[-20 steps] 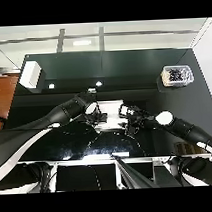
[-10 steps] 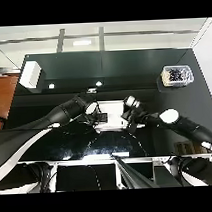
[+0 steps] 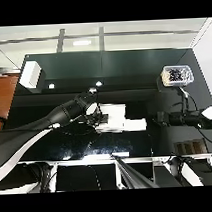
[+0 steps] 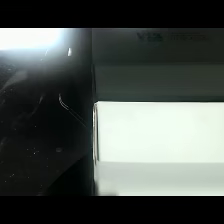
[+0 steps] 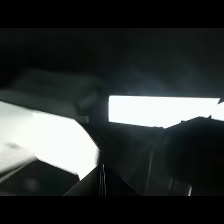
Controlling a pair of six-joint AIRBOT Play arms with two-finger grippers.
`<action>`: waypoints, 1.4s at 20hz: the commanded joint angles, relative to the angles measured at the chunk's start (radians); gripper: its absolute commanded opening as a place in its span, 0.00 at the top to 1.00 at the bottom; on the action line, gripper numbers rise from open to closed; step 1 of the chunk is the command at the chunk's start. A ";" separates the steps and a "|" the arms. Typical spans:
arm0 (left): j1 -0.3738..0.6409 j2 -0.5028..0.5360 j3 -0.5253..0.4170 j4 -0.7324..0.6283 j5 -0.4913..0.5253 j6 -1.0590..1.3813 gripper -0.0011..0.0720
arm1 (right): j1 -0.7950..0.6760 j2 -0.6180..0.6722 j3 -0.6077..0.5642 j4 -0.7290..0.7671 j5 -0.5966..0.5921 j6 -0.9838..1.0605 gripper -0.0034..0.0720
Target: Fold the box and place the chain.
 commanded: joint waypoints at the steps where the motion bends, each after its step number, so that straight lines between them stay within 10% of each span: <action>1: 0.001 0.000 0.000 0.004 0.014 -0.001 0.94 | -0.079 -0.001 -0.070 -0.035 0.048 0.201 0.93; 16: 0.002 -0.003 0.000 0.003 0.025 0.030 0.94 | 0.258 -0.183 -0.092 0.232 -0.208 0.175 0.91; 19: 0.002 -0.003 0.000 0.001 0.015 0.030 0.94 | 0.279 -0.183 -0.087 0.290 -0.186 0.117 0.28; 23: 0.001 -0.003 0.000 0.000 -0.001 0.051 0.94 | 0.279 -0.183 -0.053 0.320 -0.086 0.039 0.00; 28: 0.002 -0.003 0.000 0.001 0.000 0.051 0.94 | 0.284 -0.183 -0.050 0.371 -0.086 0.037 0.01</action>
